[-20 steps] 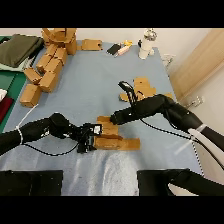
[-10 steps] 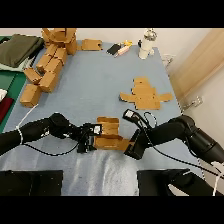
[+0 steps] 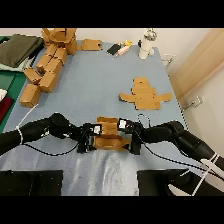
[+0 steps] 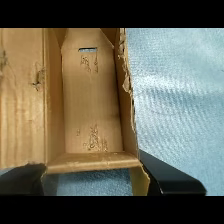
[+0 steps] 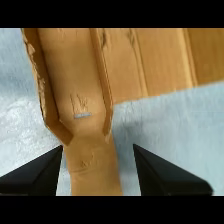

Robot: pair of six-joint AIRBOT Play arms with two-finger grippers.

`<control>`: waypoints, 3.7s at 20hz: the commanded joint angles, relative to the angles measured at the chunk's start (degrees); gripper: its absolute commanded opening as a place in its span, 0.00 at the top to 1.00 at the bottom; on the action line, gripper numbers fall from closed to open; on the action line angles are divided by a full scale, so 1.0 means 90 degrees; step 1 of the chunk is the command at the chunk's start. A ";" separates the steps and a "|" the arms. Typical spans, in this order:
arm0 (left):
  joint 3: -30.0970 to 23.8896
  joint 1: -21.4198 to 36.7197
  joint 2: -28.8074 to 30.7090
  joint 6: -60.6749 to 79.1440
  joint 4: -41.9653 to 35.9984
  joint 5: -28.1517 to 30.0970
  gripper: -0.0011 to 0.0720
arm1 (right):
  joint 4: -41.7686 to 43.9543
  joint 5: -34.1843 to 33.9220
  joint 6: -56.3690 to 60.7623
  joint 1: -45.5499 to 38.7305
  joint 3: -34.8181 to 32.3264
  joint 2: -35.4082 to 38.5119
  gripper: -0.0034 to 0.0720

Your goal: Fold the box.

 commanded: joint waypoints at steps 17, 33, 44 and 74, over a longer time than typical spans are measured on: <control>0.0005 0.0007 -0.0002 0.0002 -0.0002 0.0000 0.26 | 0.0884 0.0962 -0.1246 0.0799 -0.0032 -0.0678 0.24; 0.0005 0.0005 -0.0002 0.0002 0.0000 -0.0002 0.26 | -0.4908 -0.2487 0.7640 0.0685 0.0763 0.1377 0.91; 0.0005 0.0005 -0.0002 0.0002 0.0000 0.0000 0.26 | -0.0770 -0.1219 0.7548 -0.1105 0.0015 -0.0296 0.95; 0.0005 0.0005 -0.0002 0.0002 0.0000 0.0000 0.26 | 0.0291 -0.0325 0.7463 -0.0240 -0.0374 -0.0260 0.95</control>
